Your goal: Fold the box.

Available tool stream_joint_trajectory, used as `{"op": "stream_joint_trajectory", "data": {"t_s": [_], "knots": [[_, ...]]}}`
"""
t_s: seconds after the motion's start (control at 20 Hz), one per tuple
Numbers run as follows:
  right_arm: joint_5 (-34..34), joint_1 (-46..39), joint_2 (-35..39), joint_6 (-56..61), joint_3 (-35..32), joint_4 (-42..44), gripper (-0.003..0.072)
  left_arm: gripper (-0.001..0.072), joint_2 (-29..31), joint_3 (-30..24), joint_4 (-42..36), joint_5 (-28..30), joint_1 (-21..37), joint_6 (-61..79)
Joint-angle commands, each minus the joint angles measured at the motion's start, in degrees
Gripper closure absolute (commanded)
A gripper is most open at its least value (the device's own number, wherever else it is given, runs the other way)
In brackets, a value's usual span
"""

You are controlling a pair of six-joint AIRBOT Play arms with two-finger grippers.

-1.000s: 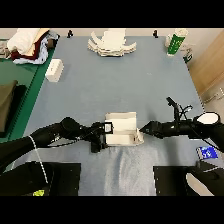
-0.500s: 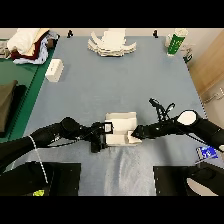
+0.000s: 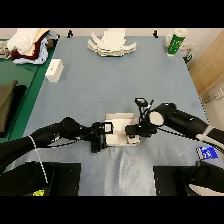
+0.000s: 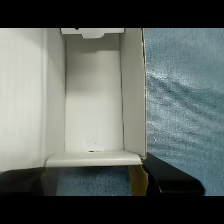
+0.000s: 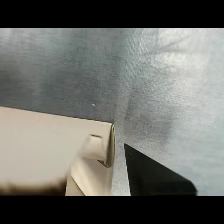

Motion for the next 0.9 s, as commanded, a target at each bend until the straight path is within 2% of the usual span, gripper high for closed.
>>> {"op": "stream_joint_trajectory", "data": {"t_s": [0.0,0.05,0.1,0.25,0.3,0.35,0.4,0.45,0.65,0.7,0.75,0.85], "knots": [[7.5,6.1,-7.4,13.0,6.5,-9.8,0.0183,0.0231,0.0,0.0,0.0,0.0,0.0,0.0],[8.0,6.6,-8.0,14.3,7.3,-10.8,0.0243,0.0231,0.0,0.0,0.0,0.0,0.0,0.0],[8.0,6.8,-8.2,15.7,7.6,-11.2,0.0243,0.023,0.0,0.0,0.0,0.0,0.0,0.0],[11.3,6.8,-8.2,17.7,7.6,-12.5,0.0305,0.0231,0.0,0.0,0.0,0.0,0.0,0.0],[12.3,6.8,-8.2,17.8,7.6,-13.3,0.0385,0.0231,0.0,0.0,0.0,0.0,0.0,0.0],[12.3,6.8,-8.2,17.7,7.6,-13.8,0.0536,0.0231,0.0,0.0,0.0,0.0,0.0,0.0],[12.3,6.8,-8.2,17.7,7.6,-13.9,0.0655,0.0231,0.0,0.0,0.0,0.0,0.0,0.0],[12.3,6.8,-8.2,17.7,7.6,-14.1,0.0686,0.0231,0.0,0.0,0.0,0.0,0.0,0.0],[12.3,6.8,-8.2,17.6,7.6,-13.8,0.0685,0.0231,0.0,0.0,0.0,0.0,0.0,0.0],[12.3,6.8,-8.1,17.6,7.6,-13.2,0.0556,0.023,0.0,0.0,0.0,0.0,0.0,0.0],[12.3,6.8,-8.0,16.7,7.6,-12.4,0.0322,0.023,0.0,0.0,0.0,0.0,0.0,0.0],[12.4,6.8,-7.7,15.6,7.6,-11.2,0.0293,0.0231,0.0,0.0,0.0,0.0,0.0,0.0]]}}
